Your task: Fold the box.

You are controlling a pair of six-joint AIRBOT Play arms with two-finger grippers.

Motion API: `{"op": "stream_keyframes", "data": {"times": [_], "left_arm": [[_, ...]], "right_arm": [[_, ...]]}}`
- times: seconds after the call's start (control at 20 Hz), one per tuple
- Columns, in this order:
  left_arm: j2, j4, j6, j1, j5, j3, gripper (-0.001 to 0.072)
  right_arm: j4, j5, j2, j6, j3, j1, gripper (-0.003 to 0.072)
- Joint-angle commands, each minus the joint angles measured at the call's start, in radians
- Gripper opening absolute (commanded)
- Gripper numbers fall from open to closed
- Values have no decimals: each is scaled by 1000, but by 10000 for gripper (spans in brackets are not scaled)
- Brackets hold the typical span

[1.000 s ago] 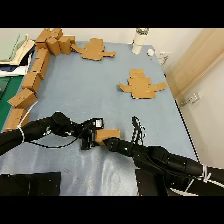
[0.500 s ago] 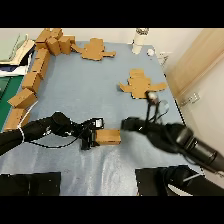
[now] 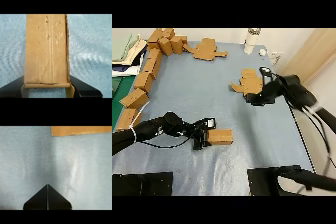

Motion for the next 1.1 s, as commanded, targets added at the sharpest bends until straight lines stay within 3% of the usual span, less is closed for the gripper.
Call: {"op": "stream_keyframes", "data": {"times": [0.0, 0.4, 0.8, 0.9, 1.05], "left_arm": [[0, -5, 0, 0, 34, 1, 467], [0, -3, -16, 0, 29, 1, 467], [60, -3, -489, 2, 50, 1, 467], [80, -4, -514, 3, 103, 1, 467], [99, -3, -616, 5, 294, 6, 467]], "right_arm": [[105, -38, -215, -103, 150, -40, 4], [107, -27, -269, -103, 156, -41, 3], [107, -27, -269, -103, 156, -42, 4], [107, -27, -269, -103, 156, -42, 4], [107, -27, -269, -103, 156, -42, 4]]}}
